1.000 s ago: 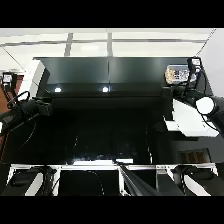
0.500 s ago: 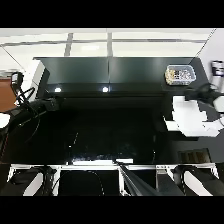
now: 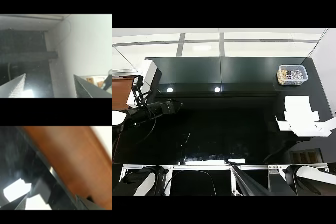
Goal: Fold the box and place the chain.
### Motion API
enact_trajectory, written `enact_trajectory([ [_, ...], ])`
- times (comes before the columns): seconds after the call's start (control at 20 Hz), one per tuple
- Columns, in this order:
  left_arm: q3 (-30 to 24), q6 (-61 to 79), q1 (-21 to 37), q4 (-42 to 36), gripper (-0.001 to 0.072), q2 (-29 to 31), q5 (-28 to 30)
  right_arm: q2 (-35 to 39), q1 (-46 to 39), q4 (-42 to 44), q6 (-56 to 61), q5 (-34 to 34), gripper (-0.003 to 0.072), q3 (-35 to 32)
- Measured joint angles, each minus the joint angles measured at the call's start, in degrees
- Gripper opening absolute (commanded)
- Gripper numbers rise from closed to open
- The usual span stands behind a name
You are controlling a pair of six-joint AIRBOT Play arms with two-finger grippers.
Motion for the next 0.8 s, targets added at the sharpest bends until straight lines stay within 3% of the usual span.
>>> enact_trajectory([
  [0.15,0.0,0.07,-0.04,0.11,0.0716,-0.13,-0.13,-4.48,-1.31,4.9,-9.33,6.19,0.0684,2.49],
  [0.2,-0.02,0.13,-0.15,0.42,0.0716,-0.15,-0.35,-5.22,-1.42,5.97,-11.1,7.3,0.0532,2.89],
  [0.3,-0.02,0.24,-0.37,0.98,0.0716,-0.17,-0.39,-6.19,-1.46,7.74,-13.57,9.18,0.0432,3.41],
  [0.35,-0.02,0.26,-0.46,1.25,0.0716,-0.17,-0.37,-6.49,-1.46,8.24,-14.53,10.21,0.0225,3.56],
  [0.45,-0.02,0.24,-0.52,1.38,0.0716,-0.17,-0.44,-6.32,-1.4,8.83,-16.2,11.98,0.0008,3.74],
  [0.8,-0.02,0.04,-0.59,-1.25,0.0715,-0.17,-1.77,2.19,1.55,17.66,-18.8,13.53,0.0014,1.92],
])
